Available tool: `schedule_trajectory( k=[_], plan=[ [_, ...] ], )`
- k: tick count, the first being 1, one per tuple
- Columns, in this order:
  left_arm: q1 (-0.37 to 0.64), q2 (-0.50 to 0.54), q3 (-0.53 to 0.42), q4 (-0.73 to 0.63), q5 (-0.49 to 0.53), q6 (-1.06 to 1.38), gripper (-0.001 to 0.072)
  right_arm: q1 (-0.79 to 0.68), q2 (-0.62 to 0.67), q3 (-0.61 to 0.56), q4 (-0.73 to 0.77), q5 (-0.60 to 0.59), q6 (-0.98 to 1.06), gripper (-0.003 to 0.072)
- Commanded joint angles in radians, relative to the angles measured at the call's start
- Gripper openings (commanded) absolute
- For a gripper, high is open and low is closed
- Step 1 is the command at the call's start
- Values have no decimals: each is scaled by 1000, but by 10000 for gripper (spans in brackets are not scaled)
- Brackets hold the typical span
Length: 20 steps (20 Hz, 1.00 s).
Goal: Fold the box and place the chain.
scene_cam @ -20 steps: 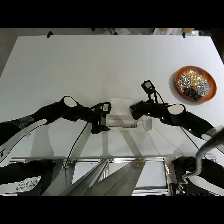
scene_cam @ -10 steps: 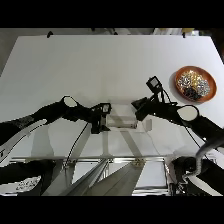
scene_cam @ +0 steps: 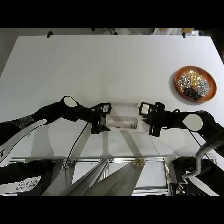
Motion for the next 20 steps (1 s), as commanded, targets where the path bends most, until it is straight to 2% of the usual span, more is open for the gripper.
schedule_trajectory(
  k=[1,5,9,20],
  plan=[
    [0,1,0,-1,1,0,209,1,-18,0,-16,33,-180,202],
    [0,1,0,-1,1,0,209,0,-121,-2,23,29,-217,196],
    [0,1,0,-1,1,0,209,0,-215,-2,219,-33,-418,194],
    [0,1,0,-1,1,0,209,0,-278,-3,390,-68,-444,156]
  ],
)
